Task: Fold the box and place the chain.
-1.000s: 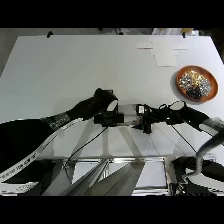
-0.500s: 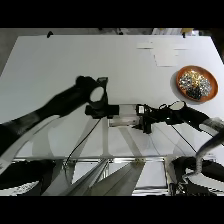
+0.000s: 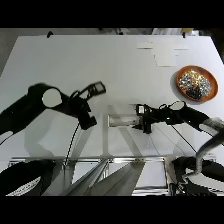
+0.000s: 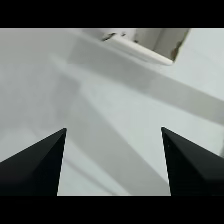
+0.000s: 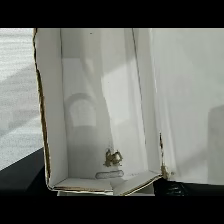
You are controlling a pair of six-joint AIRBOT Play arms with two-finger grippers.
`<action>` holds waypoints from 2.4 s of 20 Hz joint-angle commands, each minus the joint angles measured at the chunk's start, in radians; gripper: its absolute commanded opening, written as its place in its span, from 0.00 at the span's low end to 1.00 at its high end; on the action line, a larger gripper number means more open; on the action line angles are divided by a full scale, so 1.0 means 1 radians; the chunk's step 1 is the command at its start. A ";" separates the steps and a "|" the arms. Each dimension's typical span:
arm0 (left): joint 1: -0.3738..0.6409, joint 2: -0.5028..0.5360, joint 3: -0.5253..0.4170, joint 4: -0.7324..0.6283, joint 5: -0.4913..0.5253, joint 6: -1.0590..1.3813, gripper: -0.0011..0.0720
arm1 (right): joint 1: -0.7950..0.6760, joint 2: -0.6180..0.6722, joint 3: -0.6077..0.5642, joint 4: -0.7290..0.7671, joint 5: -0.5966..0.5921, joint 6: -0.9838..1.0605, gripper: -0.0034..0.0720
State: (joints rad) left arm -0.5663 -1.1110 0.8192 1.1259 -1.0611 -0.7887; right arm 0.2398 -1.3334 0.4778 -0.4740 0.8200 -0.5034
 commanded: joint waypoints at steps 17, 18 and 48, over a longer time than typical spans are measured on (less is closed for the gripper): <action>-0.030 -0.280 -0.158 -0.633 0.349 1.077 0.97 | 0.000 0.001 0.000 0.000 0.000 0.000 0.45; -0.034 -0.289 -0.158 -0.642 0.347 1.077 0.97 | 0.000 0.001 0.000 0.000 0.000 0.000 0.45; -0.040 -0.327 -0.158 -0.684 0.354 1.077 0.30 | 0.000 0.001 0.000 0.001 0.000 0.000 0.45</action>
State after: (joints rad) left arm -0.6056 -1.4376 0.6617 0.4416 -0.7055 0.2878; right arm 0.2398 -1.3334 0.4778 -0.4736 0.8200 -0.5030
